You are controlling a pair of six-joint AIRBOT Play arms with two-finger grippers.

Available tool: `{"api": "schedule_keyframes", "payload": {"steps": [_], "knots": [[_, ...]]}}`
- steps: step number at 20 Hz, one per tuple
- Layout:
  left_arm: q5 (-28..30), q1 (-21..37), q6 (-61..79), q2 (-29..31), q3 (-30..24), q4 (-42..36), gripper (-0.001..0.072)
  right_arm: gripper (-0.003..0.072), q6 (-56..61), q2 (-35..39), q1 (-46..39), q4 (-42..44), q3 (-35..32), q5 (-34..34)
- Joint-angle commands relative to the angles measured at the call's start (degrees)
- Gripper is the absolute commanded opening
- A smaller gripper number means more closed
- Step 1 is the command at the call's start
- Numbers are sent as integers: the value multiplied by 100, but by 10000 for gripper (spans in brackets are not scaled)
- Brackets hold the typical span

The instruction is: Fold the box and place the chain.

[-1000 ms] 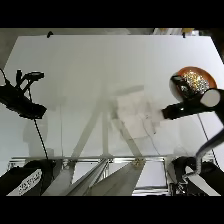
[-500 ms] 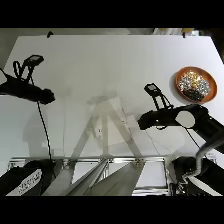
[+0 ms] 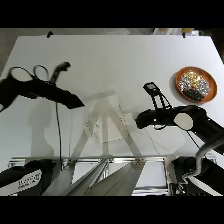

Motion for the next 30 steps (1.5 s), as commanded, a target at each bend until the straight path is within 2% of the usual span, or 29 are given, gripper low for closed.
{"api": "schedule_keyframes", "payload": {"steps": [1,4,7,8,10,13,14,19,20,21,22,25,30], "knots": [[20,-404,992,-675,-162,-483,491,14,28,4,9,13,-2,-24],[525,-669,1539,-1014,-162,-892,491,14,42,4,9,31,-2,-15],[564,-929,1930,-1248,-162,-1161,485,14,42,4,9,31,-2,2],[562,-1005,2013,-1298,-162,-1158,453,14,42,4,9,33,-2,2],[570,-1080,2177,-1338,-162,-1158,323,14,42,4,9,46,-2,7],[719,-1069,2275,-1333,-162,-1156,48,14,42,4,9,76,-2,28],[741,-1071,2371,-1331,-162,-1158,3,14,42,4,9,125,-2,33],[734,-1091,2863,-1325,-160,-1158,2,20,39,31,7,345,44,68],[732,-1091,2957,-1309,-160,-1161,2,113,39,74,-7,319,111,136],[734,-1091,3132,-1255,-160,-1150,2,254,37,146,-61,321,216,243],[734,-1093,3381,-1174,-157,-1110,2,340,31,229,-142,278,343,411],[905,-1283,4454,-822,-142,-907,3,345,26,553,-546,-219,787,1191],[1961,-1891,4426,-651,-142,-640,6,344,2,1029,-1320,-1187,944,2179]]}}
